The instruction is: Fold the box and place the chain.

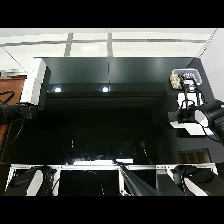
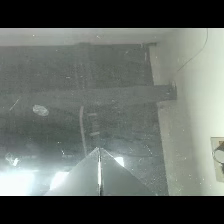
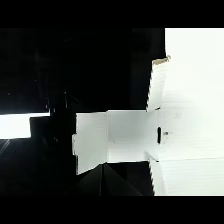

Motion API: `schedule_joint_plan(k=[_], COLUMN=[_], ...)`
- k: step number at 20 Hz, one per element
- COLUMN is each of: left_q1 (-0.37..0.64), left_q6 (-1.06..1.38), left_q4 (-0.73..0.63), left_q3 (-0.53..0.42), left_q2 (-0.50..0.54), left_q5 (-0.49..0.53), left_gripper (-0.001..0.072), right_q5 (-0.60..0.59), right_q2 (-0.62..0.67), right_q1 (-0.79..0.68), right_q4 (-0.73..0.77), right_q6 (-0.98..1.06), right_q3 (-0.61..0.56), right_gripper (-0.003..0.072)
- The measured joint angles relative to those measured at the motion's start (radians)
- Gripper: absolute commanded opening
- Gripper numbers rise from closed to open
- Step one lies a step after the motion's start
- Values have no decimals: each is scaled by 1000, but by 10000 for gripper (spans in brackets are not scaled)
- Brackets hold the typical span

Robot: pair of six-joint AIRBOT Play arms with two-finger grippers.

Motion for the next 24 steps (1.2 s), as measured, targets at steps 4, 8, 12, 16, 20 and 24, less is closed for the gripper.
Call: schedule_joint_plan(k=[4,8,12,16,20,24], left_q1=[0,0,0,0,0,0], left_q6=[0,0,0,0,0,0], left_q4=[0,0,0,0,0,0], left_q3=[0,0,0,0,0,0], left_q2=[0,0,0,0,0,0], left_q5=[0,0,0,0,0,1], left_gripper=[24,24,24,24,24,24], right_q5=[0,0,-81,-384,-472,-440], right_q2=[0,0,0,-14,-97,-196], right_q1=[0,0,0,-16,-222,-686], right_q4=[0,0,13,16,-104,-46], right_q6=[0,0,0,35,196,88], right_q3=[0,0,0,0,31,123], right_gripper=[12,12,34,720,720,720])
